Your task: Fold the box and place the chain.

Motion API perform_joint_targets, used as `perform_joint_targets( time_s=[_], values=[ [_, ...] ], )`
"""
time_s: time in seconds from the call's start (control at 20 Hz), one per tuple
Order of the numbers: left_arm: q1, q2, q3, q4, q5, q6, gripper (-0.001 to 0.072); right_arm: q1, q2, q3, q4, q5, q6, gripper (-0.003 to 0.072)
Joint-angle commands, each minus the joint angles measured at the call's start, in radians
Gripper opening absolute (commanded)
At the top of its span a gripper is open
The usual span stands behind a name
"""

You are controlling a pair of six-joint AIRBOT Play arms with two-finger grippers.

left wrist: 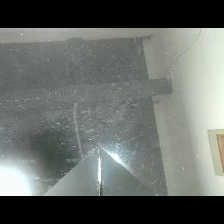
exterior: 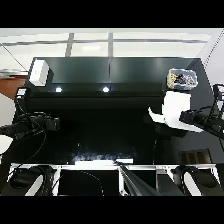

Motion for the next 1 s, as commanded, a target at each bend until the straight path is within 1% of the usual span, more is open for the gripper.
perform_joint_targets(
  time_s=[0.0, 0.45, 0.6, 0.9, 0.95],
  values=[
    [0.0, 0.001, 0.0, 0.0, 0.0, 0.0, 0.0028, -0.001, 0.001, 0.0, 0.0, 0.0, 0.0, 0.0033],
    [0.0, 0.001, 0.0, 0.0, 0.0, 0.0, 0.0028, -0.001, 0.001, 0.0, 0.006, -0.005, 0.001, 0.0034],
    [0.0, 0.001, 0.0, 0.0, 0.0, 0.0, 0.0028, -0.001, 0.001, 0.0, 0.038, -0.056, 0.001, 0.0034],
    [0.0, 0.001, 0.0, -0.002, 0.003, 0.0, 0.0028, -0.001, 0.0, -0.001, 0.045, -0.099, 0.001, 0.0037],
    [0.0, 0.001, 0.0, -0.005, 0.011, 0.0, 0.0028, -0.001, 0.0, -0.002, 0.046, -0.095, 0.023, 0.024]
  ],
)
